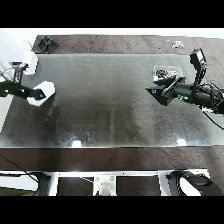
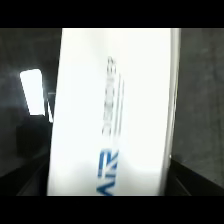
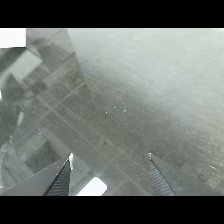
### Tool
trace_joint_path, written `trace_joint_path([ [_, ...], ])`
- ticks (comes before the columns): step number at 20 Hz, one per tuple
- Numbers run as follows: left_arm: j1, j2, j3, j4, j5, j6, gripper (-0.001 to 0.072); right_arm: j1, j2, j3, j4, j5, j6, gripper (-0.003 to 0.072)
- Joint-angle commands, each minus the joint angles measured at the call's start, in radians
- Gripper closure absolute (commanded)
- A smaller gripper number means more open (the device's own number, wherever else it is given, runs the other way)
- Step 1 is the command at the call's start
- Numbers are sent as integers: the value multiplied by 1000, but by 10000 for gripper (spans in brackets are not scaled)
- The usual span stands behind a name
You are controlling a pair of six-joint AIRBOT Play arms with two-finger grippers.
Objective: Fold the box and place the chain.
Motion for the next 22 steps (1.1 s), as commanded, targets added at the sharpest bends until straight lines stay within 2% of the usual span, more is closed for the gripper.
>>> trace_joint_path([
  [1,1,2,-77,41,18,-6,-3,1,1,-2,0,10,-8,52],
  [4,0,5,-77,42,-70,-29,-2,0,1,-12,0,9,-11,52],
  [8,0,5,-45,-5,-34,0,-3,0,0,-41,-5,9,-13,51],
  [9,0,5,-27,-29,-40,21,-5,0,0,-51,-3,9,-29,8],
  [16,0,5,63,-85,-74,39,-1,0,0,-67,-4,8,-57,5],
  [19,0,6,147,-87,-86,29,-2,0,0,-67,-4,5,-61,6],
  [21,0,19,217,-91,-164,-39,2,0,1,-67,-3,5,-63,6],
  [22,0,35,233,-110,-226,-39,260,0,2,-67,-2,5,-63,88],
])
